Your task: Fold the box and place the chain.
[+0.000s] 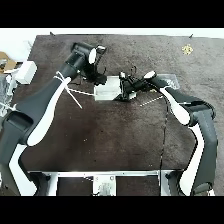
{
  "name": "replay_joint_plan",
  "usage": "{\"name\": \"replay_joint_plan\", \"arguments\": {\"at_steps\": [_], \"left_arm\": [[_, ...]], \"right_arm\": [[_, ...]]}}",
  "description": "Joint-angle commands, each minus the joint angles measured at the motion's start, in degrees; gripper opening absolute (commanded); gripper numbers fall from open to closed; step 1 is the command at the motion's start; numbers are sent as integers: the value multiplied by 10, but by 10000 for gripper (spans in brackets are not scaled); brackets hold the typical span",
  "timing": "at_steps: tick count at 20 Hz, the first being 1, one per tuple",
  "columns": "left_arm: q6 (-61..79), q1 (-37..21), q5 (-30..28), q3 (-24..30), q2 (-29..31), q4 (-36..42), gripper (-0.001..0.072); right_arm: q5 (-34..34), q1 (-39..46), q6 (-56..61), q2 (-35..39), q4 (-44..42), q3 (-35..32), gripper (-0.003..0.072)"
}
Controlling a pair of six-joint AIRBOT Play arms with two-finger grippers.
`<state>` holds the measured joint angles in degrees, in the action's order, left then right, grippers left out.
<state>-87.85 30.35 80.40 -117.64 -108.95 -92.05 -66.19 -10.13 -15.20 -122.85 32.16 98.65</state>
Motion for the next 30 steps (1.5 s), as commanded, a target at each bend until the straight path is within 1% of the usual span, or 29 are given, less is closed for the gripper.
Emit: {"name": "replay_joint_plan", "arguments": {"at_steps": [1,3,5,6,9,11,12,15,17,20,23,25,26,27,28,30], "left_arm": [[188,-29,1,-1,37,91,334],[258,-64,-2,-1,46,137,334],[354,-105,-4,2,45,206,334],[423,-128,-6,12,45,254,334],[598,-192,-9,62,44,411,334],[689,-227,-13,99,44,487,334],[731,-239,-21,120,44,512,334],[871,-247,-48,196,44,535,334],[926,-248,-48,233,32,566,334],[929,-251,-45,237,-7,577,334],[941,-267,-23,237,-48,609,333],[945,-273,-21,237,-65,611,335],[952,-274,-24,237,-70,609,409],[959,-273,-32,237,-73,609,601],[958,-272,-53,237,-74,608,719],[991,-269,-75,237,-75,605,720]], "right_arm": [[0,0,0,0,0,0,446],[0,0,0,0,0,0,446],[0,0,0,0,0,0,446],[0,0,0,0,0,0,446],[0,0,0,0,0,0,446],[0,0,0,0,0,0,446],[0,0,0,0,0,0,446],[0,0,0,0,0,0,446],[0,0,0,0,0,0,446],[0,0,0,0,0,0,446],[0,0,0,0,0,0,446],[0,0,0,0,0,0,446],[0,0,0,0,0,0,446],[0,0,0,0,0,0,446],[0,0,0,0,0,0,446],[0,0,0,0,0,0,446]]}}
